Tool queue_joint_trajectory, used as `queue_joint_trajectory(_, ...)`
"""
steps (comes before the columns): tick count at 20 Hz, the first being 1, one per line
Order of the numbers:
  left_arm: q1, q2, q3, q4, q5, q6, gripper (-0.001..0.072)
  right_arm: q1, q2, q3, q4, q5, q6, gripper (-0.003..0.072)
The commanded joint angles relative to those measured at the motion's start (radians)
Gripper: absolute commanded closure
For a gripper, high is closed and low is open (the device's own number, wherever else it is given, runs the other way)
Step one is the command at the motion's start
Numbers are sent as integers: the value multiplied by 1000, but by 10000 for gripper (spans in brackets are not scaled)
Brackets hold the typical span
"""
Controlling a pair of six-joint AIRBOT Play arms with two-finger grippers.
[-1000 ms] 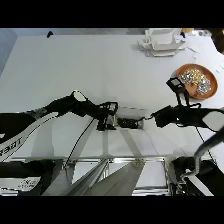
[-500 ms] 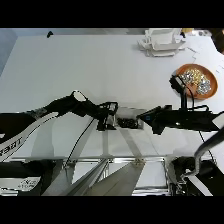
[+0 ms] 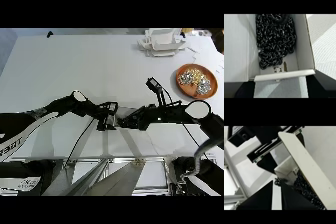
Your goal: Fold the box and place the chain.
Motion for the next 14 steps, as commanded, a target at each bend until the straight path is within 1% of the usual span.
queue_joint_trajectory(1, 1, 1, 0, 0, 0, 0, 627, 21, -22, 33, -31, -37, -12, 500)
queue_joint_trajectory(4, 1, 1, 0, 0, 0, 0, 627, 21, -22, 135, -68, -5, -10, 502)
queue_joint_trajectory(6, 1, 1, 1, 0, 0, 0, 627, 21, -23, 235, -139, -11, 3, 525)
queue_joint_trajectory(8, 1, 1, 1, 0, 0, 0, 627, 21, -33, 311, -284, -31, 55, 649)
queue_joint_trajectory(9, 1, 1, 1, 0, 0, 0, 627, 21, -54, 336, -363, -31, 90, 655)
queue_joint_trajectory(11, 1, 1, 0, 0, 0, 0, 627, 21, -119, 347, -459, -22, 133, 660)
queue_joint_trajectory(14, 1, 1, 1, 0, 0, 0, 627, 22, -249, 347, -471, 49, 131, 668)
